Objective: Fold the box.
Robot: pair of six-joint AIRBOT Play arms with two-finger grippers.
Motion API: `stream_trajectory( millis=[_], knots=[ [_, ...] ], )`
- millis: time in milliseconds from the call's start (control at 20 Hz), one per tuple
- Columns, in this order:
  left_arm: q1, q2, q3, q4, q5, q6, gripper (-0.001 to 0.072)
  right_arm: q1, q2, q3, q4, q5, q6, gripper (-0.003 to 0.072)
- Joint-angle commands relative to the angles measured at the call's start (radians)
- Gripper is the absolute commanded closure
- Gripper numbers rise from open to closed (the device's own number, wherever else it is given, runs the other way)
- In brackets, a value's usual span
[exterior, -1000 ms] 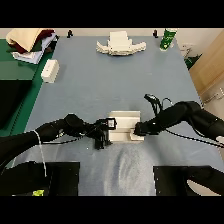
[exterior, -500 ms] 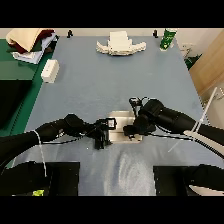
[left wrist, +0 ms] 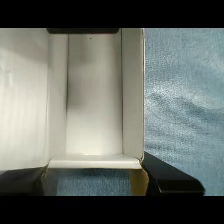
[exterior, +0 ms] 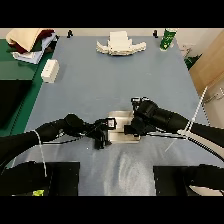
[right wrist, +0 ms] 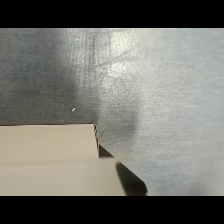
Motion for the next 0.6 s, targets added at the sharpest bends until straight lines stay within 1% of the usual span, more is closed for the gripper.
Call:
stream_trajectory(
  millis=[0, 150, 200, 250, 300, 350, 450, 550],
  knots=[
    [0.000, 0.000, 0.001, -0.001, 0.001, 0.002, 0.0201, 0.002, -0.002, 0.001, -0.006, -0.003, 0.010, 0.0684],
    [0.000, 0.000, 0.001, -0.001, 0.000, 0.002, 0.0201, 0.002, -0.002, 0.001, -0.005, -0.005, 0.010, 0.0683],
    [0.000, 0.000, 0.001, -0.001, 0.000, 0.002, 0.0201, 0.002, -0.002, 0.001, 0.002, -0.004, 0.009, 0.0655],
    [0.000, 0.000, 0.001, -0.001, 0.000, 0.002, 0.0201, 0.002, -0.002, 0.001, 0.008, -0.004, 0.009, 0.0494],
    [0.000, 0.000, 0.001, -0.001, 0.000, 0.002, 0.0201, 0.002, 0.002, 0.001, 0.022, -0.006, 0.009, 0.0348],
    [0.000, 0.000, 0.001, -0.001, 0.001, 0.002, 0.0201, 0.002, 0.009, 0.004, 0.030, -0.010, 0.006, 0.0297],
    [0.000, 0.000, 0.001, -0.001, 0.000, 0.002, 0.0201, 0.002, 0.035, 0.019, 0.031, -0.048, -0.002, 0.0297],
    [0.000, 0.000, 0.001, -0.001, 0.000, 0.002, 0.0201, 0.001, 0.071, 0.045, 0.014, -0.119, -0.010, 0.0298]
  ],
)
